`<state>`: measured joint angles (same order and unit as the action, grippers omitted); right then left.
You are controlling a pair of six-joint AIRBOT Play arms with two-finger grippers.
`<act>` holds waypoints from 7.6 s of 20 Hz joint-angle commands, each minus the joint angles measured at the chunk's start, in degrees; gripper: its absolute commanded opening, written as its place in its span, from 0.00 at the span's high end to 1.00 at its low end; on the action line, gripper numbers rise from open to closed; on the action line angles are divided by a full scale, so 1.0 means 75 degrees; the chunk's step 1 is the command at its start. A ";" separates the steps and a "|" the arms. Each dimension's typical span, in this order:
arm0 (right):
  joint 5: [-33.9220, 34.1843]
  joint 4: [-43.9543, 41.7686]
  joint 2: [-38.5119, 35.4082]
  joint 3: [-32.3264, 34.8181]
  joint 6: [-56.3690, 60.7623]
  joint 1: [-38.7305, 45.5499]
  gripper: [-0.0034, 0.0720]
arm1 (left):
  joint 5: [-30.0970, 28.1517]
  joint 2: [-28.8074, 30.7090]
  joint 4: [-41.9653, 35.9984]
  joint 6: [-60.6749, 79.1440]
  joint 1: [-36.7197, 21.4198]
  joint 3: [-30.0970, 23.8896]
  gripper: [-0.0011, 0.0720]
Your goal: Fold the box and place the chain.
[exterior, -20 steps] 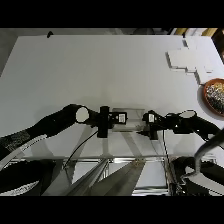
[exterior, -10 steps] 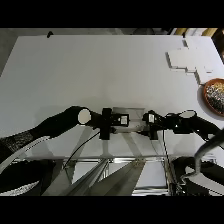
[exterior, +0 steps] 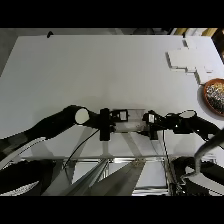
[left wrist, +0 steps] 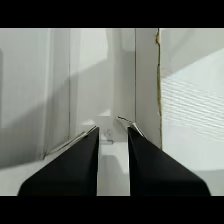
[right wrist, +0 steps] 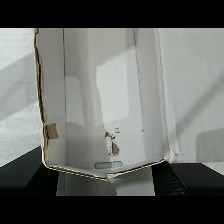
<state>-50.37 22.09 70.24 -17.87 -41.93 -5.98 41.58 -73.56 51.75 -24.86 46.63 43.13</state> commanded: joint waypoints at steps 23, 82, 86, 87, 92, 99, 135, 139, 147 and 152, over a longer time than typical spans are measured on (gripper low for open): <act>0.0000 -0.0006 0.0000 0.0003 0.0003 -0.0003 0.23 | 0.1285 -0.0353 -0.0650 -0.8827 -0.1920 -0.0787 0.98; 0.0000 -0.0003 0.0000 0.0003 0.0003 -0.0003 0.23 | 0.3448 -0.2617 0.3888 -1.5151 0.1128 0.3474 0.91; 0.0000 -0.0003 0.0000 0.0003 0.0003 -0.0003 0.23 | 0.3896 -0.2690 0.4016 -1.5148 0.1131 0.3474 0.98; 0.0000 -0.0003 0.0000 0.0003 0.0003 -0.0003 0.23 | 0.3943 -0.2699 0.4016 -1.5148 0.1128 0.3474 0.98; 0.0000 -0.0003 0.0000 0.0003 0.0003 -0.0003 0.23 | 0.4744 -0.2853 0.4022 -1.4860 0.1055 0.4077 0.77; 0.0000 -0.0003 0.0000 0.0003 0.0003 -0.0003 0.23 | 0.4459 -0.3104 0.4010 -1.4895 0.1037 0.4415 0.78; 0.0000 -0.0003 0.0000 0.0003 0.0003 -0.0003 0.23 | 0.0831 0.0694 0.0093 0.1673 -0.1641 -0.0341 0.23; 0.0000 -0.0003 0.0000 0.0003 0.0003 -0.0003 0.23 | 0.0504 -0.0195 -0.0778 0.4036 -0.1848 -0.0463 0.23; 0.0000 -0.0003 0.0000 0.0003 0.0003 -0.0003 0.23 | 0.0393 -0.1093 -0.3654 0.6741 -0.1699 -0.0466 0.03; 0.0000 -0.0003 0.0000 0.0003 0.0003 -0.0003 0.23 | 0.0694 -0.1285 -0.3724 0.6720 -0.1585 -0.0475 0.03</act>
<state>-50.35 22.13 70.24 -17.87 -41.98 -5.96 45.39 -82.37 26.20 23.75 34.30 39.64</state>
